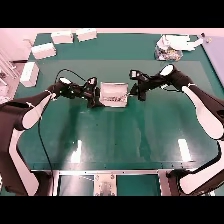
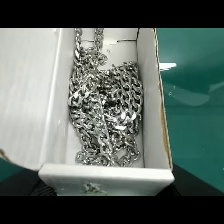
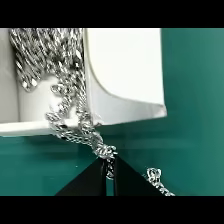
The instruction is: Fold the box and place the chain.
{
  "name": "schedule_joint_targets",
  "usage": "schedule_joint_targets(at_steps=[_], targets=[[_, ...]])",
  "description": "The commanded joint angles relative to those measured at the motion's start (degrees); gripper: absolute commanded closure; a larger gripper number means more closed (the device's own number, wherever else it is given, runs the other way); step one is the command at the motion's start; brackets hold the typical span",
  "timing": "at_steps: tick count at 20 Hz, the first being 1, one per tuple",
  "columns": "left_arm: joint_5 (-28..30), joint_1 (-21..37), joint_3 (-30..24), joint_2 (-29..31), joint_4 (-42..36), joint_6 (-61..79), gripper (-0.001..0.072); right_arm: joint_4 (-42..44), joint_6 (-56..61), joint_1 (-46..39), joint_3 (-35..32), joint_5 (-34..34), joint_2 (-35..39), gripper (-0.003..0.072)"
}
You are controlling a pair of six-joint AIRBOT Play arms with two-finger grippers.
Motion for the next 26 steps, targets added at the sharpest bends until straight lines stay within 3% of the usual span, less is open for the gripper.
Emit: schedule_joint_targets(at_steps=[1, 8, 15, 22, 26], targets=[[0.02, 0.04, 0.0, 0.04, 0.0, 0.0, 0.0357, 2.56, 3.89, 0.37, 0.11, 2.05, 3.45, 0.0682], [0.02, 0.04, 0.0, 0.04, 0.0, 0.0, 0.0357, 2.16, 10.23, 2.43, -0.07, 8.63, 8.63, 0.0682], [0.02, 0.04, 0.0, 0.04, 0.0, 0.0, 0.0357, 1.14, 13.88, 8.24, -0.04, 8.39, 15.96, 0.0682], [0.02, 0.04, 0.0, 0.04, 0.0, 0.0, 0.0357, -1.68, 13.79, 10.95, 0.02, -5.4, 17.03, 0.0683], [0.02, 0.04, 0.0, 0.04, 0.02, 0.0, 0.0357, -1.68, 12.31, 11.78, 0.02, -8.9, 17.03, 0.0682]])
